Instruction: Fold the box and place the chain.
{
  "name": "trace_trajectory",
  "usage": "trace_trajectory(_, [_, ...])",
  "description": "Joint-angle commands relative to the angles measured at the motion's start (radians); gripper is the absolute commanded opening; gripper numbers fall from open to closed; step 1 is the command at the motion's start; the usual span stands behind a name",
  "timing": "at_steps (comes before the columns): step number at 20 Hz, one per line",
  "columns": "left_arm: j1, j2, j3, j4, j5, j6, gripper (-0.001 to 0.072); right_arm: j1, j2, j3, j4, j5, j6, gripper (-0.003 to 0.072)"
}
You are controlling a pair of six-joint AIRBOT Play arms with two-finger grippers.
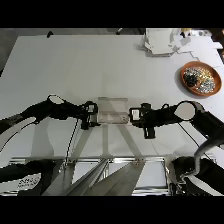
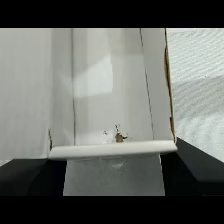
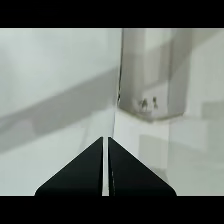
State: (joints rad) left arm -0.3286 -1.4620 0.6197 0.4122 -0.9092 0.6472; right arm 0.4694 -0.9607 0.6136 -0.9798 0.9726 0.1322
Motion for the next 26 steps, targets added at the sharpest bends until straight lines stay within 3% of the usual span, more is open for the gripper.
trace_trajectory(1, [0.001, 0.000, 0.000, 0.000, 0.000, 0.000, 0.0032, 0.000, 0.003, 0.001, -0.144, 0.034, 0.001, 0.0039])
trace_trajectory(3, [0.001, 0.000, 0.000, 0.000, 0.000, 0.000, 0.0032, 0.000, -0.008, 0.001, -0.126, -0.005, 0.000, 0.0082])
trace_trajectory(5, [0.001, 0.000, 0.000, 0.000, 0.000, 0.000, 0.0032, 0.000, -0.038, 0.001, -0.111, -0.053, 0.001, 0.0302])
trace_trajectory(6, [0.001, 0.000, 0.000, 0.000, 0.000, 0.000, 0.0032, 0.000, -0.054, 0.001, -0.111, -0.070, 0.001, 0.0384])
trace_trajectory(7, [0.001, 0.000, 0.000, 0.000, 0.000, 0.000, 0.0032, 0.000, -0.069, 0.001, -0.111, -0.074, 0.001, 0.0410])
trace_trajectory(13, [0.001, 0.001, 0.000, 0.000, 0.000, 0.000, 0.0032, 0.000, -0.154, 0.001, -0.105, -0.121, 0.001, 0.0410])
trace_trajectory(21, [0.001, 0.000, 0.000, 0.000, 0.000, -0.001, 0.0032, 0.000, -0.161, -0.030, -0.048, -0.263, -0.003, 0.0410])
trace_trajectory(26, [0.001, 0.000, 0.000, 0.000, 0.000, -0.001, 0.0032, 0.000, -0.164, -0.041, 0.026, -0.262, -0.019, 0.0407])
